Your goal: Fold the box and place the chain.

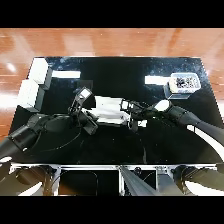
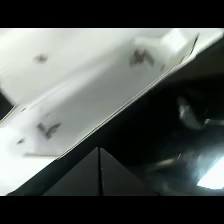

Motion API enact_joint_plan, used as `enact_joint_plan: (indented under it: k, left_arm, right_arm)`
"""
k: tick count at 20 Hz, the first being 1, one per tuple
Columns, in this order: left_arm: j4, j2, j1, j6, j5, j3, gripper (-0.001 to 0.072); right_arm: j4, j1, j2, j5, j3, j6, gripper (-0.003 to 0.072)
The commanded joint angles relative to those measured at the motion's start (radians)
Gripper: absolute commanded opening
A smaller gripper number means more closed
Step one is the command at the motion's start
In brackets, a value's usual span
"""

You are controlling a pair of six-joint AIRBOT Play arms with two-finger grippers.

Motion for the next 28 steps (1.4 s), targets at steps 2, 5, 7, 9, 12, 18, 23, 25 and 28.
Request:
enact_joint_plan:
  k: [2,5,7,9,12,18,23,25,28]
  left_arm:
    - [0.151,0.055,0.086,-0.069,0.166,-0.014,0.0024]
    - [0.16,0.054,0.195,-0.062,0.183,-0.016,0.0025]
    - [0.171,0.054,0.249,-0.014,0.182,-0.016,0.0025]
    - [0.171,0.054,0.27,0.119,0.19,-0.016,0.0029]
    - [0.184,0.045,0.253,0.427,0.195,-0.016,0.0629]
    - [0.229,-0.058,0.192,0.619,0.127,-0.013,0.0627]
    - [0.153,-0.135,0.149,0.682,0.068,0.002,0.061]
    - [0.063,-0.138,0.15,0.722,0.06,0.007,0.0605]
    - [-0.007,-0.158,0.15,0.787,0.047,0.006,0.0602]
  right_arm:
    - [0.012,0.001,-0.014,0.062,0.006,-0.027,0.0558]
    - [0.049,0.001,-0.019,0.101,0.006,-0.053,0.0558]
    - [0.043,0.001,-0.019,0.101,0.006,-0.053,0.0558]
    - [0.036,0.013,-0.019,0.087,0.006,-0.052,0.0558]
    - [0.029,0.04,-0.019,0.044,0.006,-0.041,0.0559]
    - [0.021,0.044,-0.019,0.045,0.006,-0.012,0.0559]
    - [0.021,0.044,-0.019,0.046,0.006,0.004,0.0559]
    - [0.021,0.044,-0.019,0.045,0.006,0.01,0.0558]
    - [0.021,0.044,-0.019,0.045,0.006,0.015,0.0558]
